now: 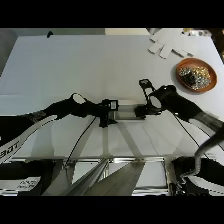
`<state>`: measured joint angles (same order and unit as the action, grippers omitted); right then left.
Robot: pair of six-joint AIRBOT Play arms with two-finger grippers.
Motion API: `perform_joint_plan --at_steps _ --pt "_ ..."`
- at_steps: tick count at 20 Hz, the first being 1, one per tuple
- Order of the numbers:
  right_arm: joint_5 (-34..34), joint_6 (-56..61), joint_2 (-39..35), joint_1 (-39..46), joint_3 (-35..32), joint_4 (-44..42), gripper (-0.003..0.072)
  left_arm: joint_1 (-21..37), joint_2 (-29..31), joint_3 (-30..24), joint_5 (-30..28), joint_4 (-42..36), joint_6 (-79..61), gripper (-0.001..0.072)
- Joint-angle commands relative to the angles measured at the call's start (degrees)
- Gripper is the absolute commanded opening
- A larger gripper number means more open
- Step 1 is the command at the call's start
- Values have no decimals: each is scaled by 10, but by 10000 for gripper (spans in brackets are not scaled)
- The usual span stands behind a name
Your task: Fold the box and place the chain.
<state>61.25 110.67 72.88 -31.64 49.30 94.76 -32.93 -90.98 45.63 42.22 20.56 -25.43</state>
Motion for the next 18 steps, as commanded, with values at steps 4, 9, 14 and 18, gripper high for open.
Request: perform_joint_plan --at_steps 4,9,14,18 --pt "11 -61 -87 0 1 -8 486 0 0 0 0 -2 -1 274" --pt "47 -153 -145 39 15 -70 486 0 0 0 0 -3 -1 274" --pt "66 -250 -164 197 86 -101 468 0 0 0 0 -3 -1 274" --pt "-38 -254 -107 344 125 -86 400 0 0 0 0 -3 -1 274"
